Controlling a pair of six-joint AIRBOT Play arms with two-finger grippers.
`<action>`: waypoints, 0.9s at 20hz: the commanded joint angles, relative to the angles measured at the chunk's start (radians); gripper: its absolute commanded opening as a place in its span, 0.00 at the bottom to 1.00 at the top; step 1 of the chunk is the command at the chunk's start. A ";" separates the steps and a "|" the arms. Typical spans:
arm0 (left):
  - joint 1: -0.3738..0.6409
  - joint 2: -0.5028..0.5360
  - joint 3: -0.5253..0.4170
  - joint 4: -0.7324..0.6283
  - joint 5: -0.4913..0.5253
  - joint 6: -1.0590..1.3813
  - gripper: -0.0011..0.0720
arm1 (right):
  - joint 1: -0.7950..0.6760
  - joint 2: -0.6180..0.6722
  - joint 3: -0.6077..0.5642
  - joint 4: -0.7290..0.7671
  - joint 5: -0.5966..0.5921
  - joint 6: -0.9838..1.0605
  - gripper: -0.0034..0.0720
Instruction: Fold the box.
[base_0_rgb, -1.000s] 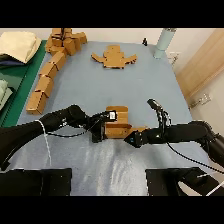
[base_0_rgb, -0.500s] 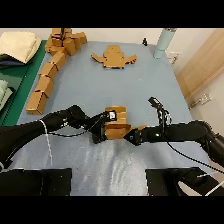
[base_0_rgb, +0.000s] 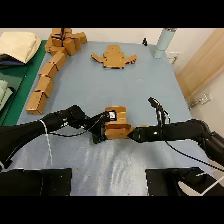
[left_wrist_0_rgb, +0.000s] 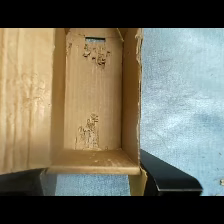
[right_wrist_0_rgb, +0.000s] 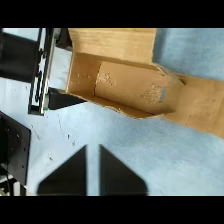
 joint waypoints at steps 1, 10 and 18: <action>0.000 0.000 0.000 0.001 -0.001 0.000 0.73 | 0.000 -0.080 0.027 0.021 0.118 0.002 0.05; 0.000 0.000 0.000 0.001 0.000 0.000 0.73 | -0.005 -0.576 0.388 -0.042 0.157 -0.327 0.05; 0.000 0.000 0.000 0.001 -0.001 0.000 0.73 | -0.005 -0.720 0.382 -0.094 0.068 -0.438 0.05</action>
